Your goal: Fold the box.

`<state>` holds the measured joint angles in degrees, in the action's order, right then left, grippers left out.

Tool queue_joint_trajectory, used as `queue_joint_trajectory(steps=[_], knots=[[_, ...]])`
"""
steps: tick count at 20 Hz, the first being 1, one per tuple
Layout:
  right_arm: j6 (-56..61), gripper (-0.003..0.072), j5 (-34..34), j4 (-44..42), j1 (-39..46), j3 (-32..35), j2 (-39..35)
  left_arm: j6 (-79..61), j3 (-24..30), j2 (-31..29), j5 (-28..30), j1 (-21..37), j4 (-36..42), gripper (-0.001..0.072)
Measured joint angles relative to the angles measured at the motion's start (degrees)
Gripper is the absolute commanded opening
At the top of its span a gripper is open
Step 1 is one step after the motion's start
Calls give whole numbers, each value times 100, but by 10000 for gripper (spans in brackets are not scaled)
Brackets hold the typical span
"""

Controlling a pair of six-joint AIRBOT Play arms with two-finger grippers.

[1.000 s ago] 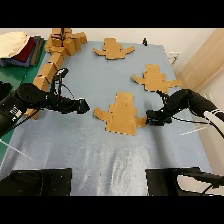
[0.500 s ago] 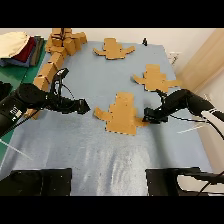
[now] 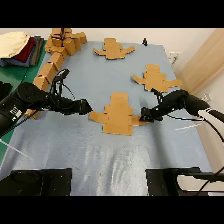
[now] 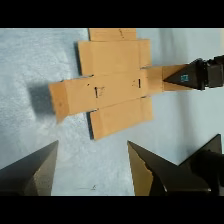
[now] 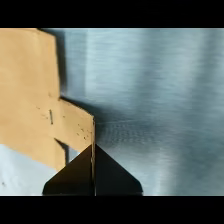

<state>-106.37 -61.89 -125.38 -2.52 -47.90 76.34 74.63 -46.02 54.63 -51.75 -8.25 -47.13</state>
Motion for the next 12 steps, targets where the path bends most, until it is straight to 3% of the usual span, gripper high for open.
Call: queue_joint_trajectory(steps=[5, 12], knots=[[-505, 2, 4, -133, -367, 389, -688, -72, -120, 251, -223, 199, 138, 654], [-763, 2, 636, -155, -1139, 1344, -1799, -1123, -603, 1635, -748, 444, 1165, 653]])
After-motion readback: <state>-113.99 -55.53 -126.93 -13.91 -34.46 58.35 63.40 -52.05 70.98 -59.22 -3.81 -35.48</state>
